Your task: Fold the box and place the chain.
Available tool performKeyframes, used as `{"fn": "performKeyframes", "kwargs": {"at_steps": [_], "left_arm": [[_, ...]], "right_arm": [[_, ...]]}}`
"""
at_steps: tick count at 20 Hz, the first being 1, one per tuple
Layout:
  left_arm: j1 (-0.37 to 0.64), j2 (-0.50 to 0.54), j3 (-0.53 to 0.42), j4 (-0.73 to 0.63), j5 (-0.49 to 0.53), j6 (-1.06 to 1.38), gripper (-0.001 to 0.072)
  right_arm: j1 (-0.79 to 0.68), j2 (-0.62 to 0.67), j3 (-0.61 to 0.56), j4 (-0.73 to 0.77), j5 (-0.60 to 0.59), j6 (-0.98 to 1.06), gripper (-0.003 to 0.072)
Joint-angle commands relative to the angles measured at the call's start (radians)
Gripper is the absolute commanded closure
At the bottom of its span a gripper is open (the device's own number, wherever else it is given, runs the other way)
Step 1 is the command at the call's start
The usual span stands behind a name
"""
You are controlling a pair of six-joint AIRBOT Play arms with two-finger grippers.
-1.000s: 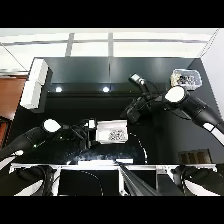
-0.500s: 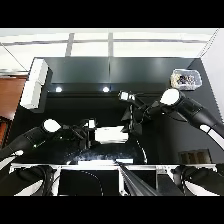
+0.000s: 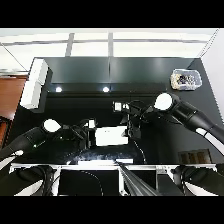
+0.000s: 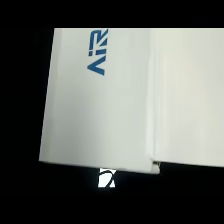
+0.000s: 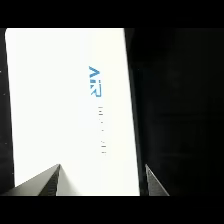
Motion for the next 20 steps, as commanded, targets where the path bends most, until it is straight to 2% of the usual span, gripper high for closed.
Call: {"fn": "performKeyframes", "kwargs": {"at_steps": [1, 4, 8, 16, 17, 18, 20], "left_arm": [[0.0, -0.001, 0.001, 0.0, 0.0, 0.0, 0.0352], [0.0, -0.001, 0.001, 0.0, 0.0, 0.0, 0.0352], [0.0, -0.001, 0.001, 0.0, 0.0, 0.0, 0.0352], [0.0, -0.001, 0.001, 0.0, 0.0, 0.0, 0.0352], [0.0, -0.001, 0.001, 0.0, 0.0, 0.0, 0.0352], [0.0, -0.001, 0.001, 0.0, 0.0, 0.0, 0.0352], [0.0, -0.001, 0.001, 0.0, 0.0, 0.0, 0.0352]], "right_arm": [[0.027, 0.005, 0.001, -0.003, 0.02, 0.072, 0.0055], [0.056, 0.006, 0.001, -0.008, 0.01, 0.129, 0.0056], [0.102, 0.006, 0.001, -0.063, -0.086, 0.121, 0.0055], [0.111, 0.006, 0.001, -0.088, -0.128, 0.117, 0.0058], [0.111, 0.006, 0.001, -0.088, -0.13, 0.117, 0.0102], [0.111, 0.006, 0.001, -0.086, -0.125, 0.117, 0.0197], [0.111, 0.006, 0.001, -0.084, -0.108, 0.117, 0.0203]]}}
